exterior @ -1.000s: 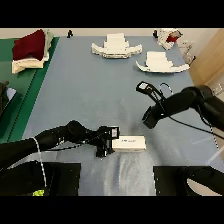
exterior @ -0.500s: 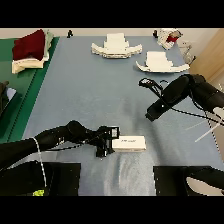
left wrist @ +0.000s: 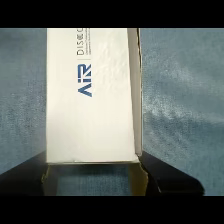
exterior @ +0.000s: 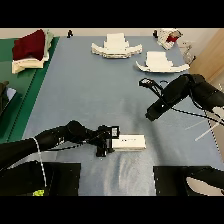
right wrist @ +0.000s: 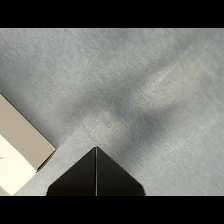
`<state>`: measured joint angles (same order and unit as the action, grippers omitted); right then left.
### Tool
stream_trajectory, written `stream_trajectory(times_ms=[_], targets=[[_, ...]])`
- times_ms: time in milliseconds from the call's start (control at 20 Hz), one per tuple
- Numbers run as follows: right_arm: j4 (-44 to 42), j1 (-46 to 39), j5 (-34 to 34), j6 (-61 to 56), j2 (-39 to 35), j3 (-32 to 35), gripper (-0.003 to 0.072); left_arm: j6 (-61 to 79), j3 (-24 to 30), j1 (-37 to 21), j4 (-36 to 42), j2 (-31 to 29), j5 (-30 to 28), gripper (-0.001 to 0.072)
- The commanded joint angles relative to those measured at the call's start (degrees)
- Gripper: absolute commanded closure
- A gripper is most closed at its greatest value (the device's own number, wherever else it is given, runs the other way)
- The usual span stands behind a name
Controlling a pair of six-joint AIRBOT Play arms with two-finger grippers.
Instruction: Fold the box.
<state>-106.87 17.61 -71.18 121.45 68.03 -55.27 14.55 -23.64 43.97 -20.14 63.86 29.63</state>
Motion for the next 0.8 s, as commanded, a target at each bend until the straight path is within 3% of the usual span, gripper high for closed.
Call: stream_trajectory(times_ms=[0, 750], targets=[[-0.02, -0.02, -0.02, -0.04, 0.0, -0.07, 0.0681, 0.0, -0.04, -0.02, -0.02, 0.0, -1.07, 0.0268], [-0.02, -0.02, -0.02, -0.04, 0.0, -0.07, 0.0681, -0.7, -0.07, -0.04, 0.0, -0.46, -0.11, 0.0268]])
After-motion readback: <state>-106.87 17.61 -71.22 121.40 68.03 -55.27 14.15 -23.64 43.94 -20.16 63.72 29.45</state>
